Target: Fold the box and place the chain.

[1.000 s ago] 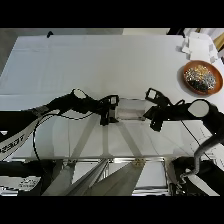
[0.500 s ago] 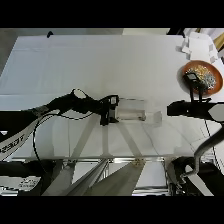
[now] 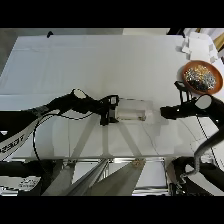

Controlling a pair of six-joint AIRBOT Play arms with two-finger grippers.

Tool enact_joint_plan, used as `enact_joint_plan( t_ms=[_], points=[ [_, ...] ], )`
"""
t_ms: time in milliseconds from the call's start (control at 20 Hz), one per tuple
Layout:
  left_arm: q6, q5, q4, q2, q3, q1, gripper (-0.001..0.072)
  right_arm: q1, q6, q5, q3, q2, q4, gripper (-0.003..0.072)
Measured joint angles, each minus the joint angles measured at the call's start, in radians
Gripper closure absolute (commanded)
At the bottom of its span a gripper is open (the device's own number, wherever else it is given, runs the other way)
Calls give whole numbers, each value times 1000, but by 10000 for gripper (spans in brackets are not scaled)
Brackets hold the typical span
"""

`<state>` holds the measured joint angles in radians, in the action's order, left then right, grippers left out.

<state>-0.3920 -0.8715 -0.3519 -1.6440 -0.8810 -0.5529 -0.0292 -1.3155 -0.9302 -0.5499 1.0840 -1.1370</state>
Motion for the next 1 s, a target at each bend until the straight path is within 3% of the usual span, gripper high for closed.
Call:
enact_joint_plan(
  t_ms=[500, 600, 650, 1000],
  points=[
    [0, 0, 0, 0, 0, 0, 423, 67, 64, 0, 1, 70, 95, 666],
    [0, 0, 0, 0, 0, 0, 423, 77, 86, -4, 1, 75, 124, 521],
    [0, 0, 0, 0, 0, 0, 423, 80, 97, -8, 1, 75, 139, 498],
    [0, 0, 0, 0, 0, 0, 423, 87, 135, -26, 2, -16, 226, 499]
  ],
)
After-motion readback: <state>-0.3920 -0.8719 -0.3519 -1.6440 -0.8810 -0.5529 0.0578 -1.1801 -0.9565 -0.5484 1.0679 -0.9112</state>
